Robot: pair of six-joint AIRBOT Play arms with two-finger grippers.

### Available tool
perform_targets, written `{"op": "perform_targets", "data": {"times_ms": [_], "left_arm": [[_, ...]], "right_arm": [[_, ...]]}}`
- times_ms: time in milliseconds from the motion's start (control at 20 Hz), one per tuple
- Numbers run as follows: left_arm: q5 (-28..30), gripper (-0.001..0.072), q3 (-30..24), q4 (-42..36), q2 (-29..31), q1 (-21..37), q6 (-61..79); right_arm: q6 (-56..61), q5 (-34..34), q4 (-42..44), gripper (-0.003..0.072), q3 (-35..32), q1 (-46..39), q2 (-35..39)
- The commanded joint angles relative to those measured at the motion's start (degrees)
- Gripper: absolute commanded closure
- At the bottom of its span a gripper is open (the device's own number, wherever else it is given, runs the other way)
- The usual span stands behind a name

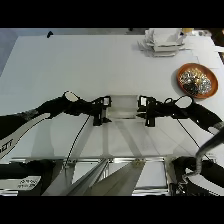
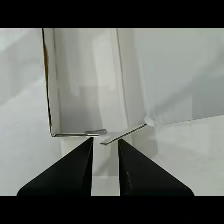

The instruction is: Fold the box and place the chain.

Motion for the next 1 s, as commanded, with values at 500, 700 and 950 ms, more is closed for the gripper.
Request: {"op": "perform_targets", "data": {"times_ms": [500,700,950], "left_arm": [[0.02,0.0555,0.0,0.02,0.04,-0.04,0.02],[0.02,0.0555,0.0,0.02,0.04,-0.04,0.02],[0.02,0.0555,0.0,0.02,0.04,-0.04,0.02]], "right_arm": [[-0.48,-0.66,2.54,0.0549,0.02,2.19,-0.74],[-3.37,-0.59,4.26,0.0562,0.02,2.21,-0.81],[-8.74,-0.92,6.71,0.059,0.02,3.26,-0.94]]}}
